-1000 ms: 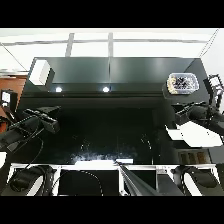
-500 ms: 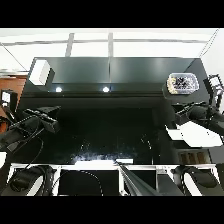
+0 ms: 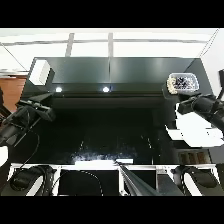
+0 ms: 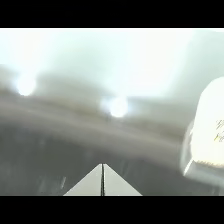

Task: Fold the box and place the chain.

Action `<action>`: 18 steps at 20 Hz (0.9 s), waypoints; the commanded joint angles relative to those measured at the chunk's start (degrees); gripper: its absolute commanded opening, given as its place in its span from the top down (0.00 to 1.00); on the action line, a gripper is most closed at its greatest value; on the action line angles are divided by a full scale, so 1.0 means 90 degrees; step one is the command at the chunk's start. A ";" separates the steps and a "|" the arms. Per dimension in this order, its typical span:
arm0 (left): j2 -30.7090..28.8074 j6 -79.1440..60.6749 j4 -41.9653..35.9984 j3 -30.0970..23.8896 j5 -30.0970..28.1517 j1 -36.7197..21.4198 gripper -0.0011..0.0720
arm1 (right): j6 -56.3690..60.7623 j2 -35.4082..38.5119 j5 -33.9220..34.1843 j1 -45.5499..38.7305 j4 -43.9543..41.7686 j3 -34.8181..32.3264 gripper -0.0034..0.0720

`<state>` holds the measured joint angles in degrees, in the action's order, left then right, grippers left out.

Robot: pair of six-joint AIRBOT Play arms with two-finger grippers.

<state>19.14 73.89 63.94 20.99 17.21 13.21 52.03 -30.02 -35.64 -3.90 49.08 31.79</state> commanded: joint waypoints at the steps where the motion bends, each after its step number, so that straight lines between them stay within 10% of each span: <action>1: 0.0848 -0.0002 -0.0544 0.0068 -0.0879 0.0015 0.79 | 0.0002 -0.0068 0.1639 -0.0002 -0.0253 -0.0002 0.94; 4: 0.2193 -0.0019 -0.0515 0.0471 -0.0124 0.0053 0.01 | 0.0401 -0.0911 0.2698 -0.0272 0.0092 0.0017 0.92; 6: 0.2880 -0.0024 -0.0459 0.0969 0.0464 0.0053 0.01 | 0.1037 -0.1957 0.1681 -0.1107 0.0104 0.0359 0.00; 13: 0.3572 -0.0032 -0.0131 0.1885 0.2035 0.0056 0.01 | 0.3502 -0.4889 -0.1768 -0.3572 0.3725 0.3225 0.00; 18: 0.3575 -0.0027 -0.0134 0.1880 0.2137 0.0056 0.01 | 0.3553 -0.6297 -0.4313 -0.5270 0.4194 0.4974 0.00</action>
<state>50.92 73.65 62.54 37.50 34.87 13.72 82.06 -79.68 -59.70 -43.27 81.78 68.69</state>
